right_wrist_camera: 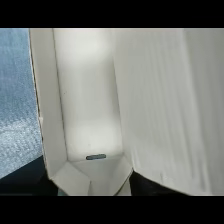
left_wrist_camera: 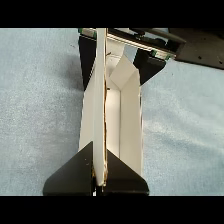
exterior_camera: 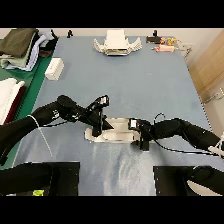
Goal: Fold the box.
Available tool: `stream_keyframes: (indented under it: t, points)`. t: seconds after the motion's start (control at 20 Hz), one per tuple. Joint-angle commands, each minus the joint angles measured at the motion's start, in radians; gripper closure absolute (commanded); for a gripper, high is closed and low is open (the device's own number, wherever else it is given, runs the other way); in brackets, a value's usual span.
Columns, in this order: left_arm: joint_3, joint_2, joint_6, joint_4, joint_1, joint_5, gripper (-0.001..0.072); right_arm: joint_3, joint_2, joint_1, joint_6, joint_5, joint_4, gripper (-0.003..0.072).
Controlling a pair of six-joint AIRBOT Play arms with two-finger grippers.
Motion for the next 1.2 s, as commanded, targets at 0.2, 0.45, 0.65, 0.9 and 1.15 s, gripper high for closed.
stream_keyframes:
  t: [0.2, 0.45, 0.65, 0.9, 1.15]
  points:
    - [0.003, 0.002, -0.158, 0.010, 0.010, -0.001, 0.0226, 0.000, 0.000, 0.001, 0.000, -0.002, 0.000, 0.0220]
    - [0.004, 0.081, -0.346, 0.134, 0.038, -0.062, 0.0227, 0.000, 0.000, 0.001, 0.000, -0.002, 0.000, 0.0220]
    - [0.003, 0.232, -0.650, 0.302, 0.071, -0.176, 0.0234, 0.000, 0.000, 0.001, 0.000, -0.002, 0.000, 0.0220]
    - [0.003, 0.296, -1.051, 0.266, -0.004, -0.294, 0.0697, 0.000, 0.000, 0.001, 0.000, -0.002, 0.000, 0.0220]
    - [0.062, 0.205, -1.106, 0.145, -0.125, -0.025, 0.0696, 0.000, 0.000, 0.001, 0.000, -0.002, 0.000, 0.0220]
